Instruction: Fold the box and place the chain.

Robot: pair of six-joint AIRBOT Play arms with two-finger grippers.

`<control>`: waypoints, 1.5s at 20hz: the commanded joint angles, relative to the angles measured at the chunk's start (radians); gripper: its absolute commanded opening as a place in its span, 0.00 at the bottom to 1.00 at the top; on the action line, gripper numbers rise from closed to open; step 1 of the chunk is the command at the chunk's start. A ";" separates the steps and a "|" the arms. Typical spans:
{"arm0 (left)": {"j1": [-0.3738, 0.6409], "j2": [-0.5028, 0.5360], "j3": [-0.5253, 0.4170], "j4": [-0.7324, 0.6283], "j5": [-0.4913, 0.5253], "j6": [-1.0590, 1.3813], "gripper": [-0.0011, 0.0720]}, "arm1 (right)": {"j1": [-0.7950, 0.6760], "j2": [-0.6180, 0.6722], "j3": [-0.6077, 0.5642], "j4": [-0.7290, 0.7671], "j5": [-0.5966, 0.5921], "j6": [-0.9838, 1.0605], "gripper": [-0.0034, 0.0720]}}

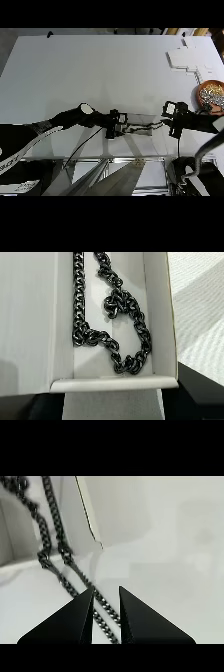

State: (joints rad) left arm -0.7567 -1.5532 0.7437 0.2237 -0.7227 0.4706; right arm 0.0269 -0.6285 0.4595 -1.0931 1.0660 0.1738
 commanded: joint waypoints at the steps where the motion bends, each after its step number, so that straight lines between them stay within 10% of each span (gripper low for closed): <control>1: 0.001 0.000 0.000 0.000 0.000 0.000 0.49 | -0.045 -0.146 -0.006 -0.002 -0.023 -0.165 0.29; 13: 0.001 0.000 0.000 0.000 0.000 0.000 0.49 | -0.044 -0.451 -0.006 0.003 -0.144 -0.308 0.27; 19: 0.001 0.000 0.000 0.000 0.000 0.000 0.49 | 0.022 -0.448 -0.006 -0.008 -0.103 -0.309 0.07; 30: 0.001 0.000 0.000 0.000 0.000 0.000 0.49 | 0.023 0.090 -0.006 0.110 0.205 -0.126 0.06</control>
State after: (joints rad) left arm -0.7567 -1.5532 0.7437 0.2241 -0.7227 0.4709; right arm 0.0483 -0.6724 0.4534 -1.0737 1.1587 0.0078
